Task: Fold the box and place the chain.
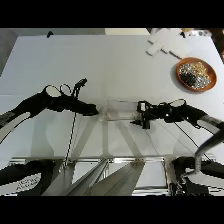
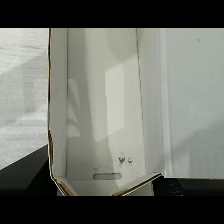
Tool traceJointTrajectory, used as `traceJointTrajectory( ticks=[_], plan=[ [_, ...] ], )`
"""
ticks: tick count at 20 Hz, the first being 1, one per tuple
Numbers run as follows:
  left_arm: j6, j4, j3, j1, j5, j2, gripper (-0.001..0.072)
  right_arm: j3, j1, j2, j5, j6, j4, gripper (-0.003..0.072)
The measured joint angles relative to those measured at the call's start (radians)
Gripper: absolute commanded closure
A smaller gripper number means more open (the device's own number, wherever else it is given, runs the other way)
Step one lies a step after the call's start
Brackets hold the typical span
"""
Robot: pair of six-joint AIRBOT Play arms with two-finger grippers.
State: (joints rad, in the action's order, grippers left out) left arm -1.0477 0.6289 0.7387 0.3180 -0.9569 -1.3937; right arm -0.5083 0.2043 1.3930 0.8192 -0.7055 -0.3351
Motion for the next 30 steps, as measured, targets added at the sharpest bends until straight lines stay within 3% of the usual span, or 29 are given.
traceJointTrajectory(
  ticks=[2,4,8,10,11,24,30],
  plan=[
    [-0.004,-0.012,0.000,0.008,-0.005,0.016,0.0684,0.000,0.000,0.000,0.000,0.000,0.000,0.0227],
    [-0.007,-0.026,0.000,0.023,-0.009,0.023,0.0571,0.000,0.000,0.000,0.000,0.000,0.000,0.0227],
    [-0.010,-0.052,0.000,0.063,-0.004,0.029,0.0540,0.000,0.000,0.000,0.000,0.000,0.000,0.0227],
    [-0.010,-0.061,0.000,0.080,-0.002,0.031,0.0369,0.000,0.000,0.000,0.001,0.000,0.000,0.0227],
    [-0.010,-0.063,0.000,0.086,-0.002,0.031,0.0322,0.000,0.000,0.000,0.001,0.000,-0.001,0.0227],
    [-0.060,-0.056,0.025,0.155,0.040,0.031,0.0319,0.000,0.000,0.000,0.001,0.000,-0.001,0.0227],
    [-0.304,0.138,0.114,0.204,0.051,0.031,0.0319,0.000,0.000,0.000,0.001,0.000,-0.001,0.0227]
  ],
)
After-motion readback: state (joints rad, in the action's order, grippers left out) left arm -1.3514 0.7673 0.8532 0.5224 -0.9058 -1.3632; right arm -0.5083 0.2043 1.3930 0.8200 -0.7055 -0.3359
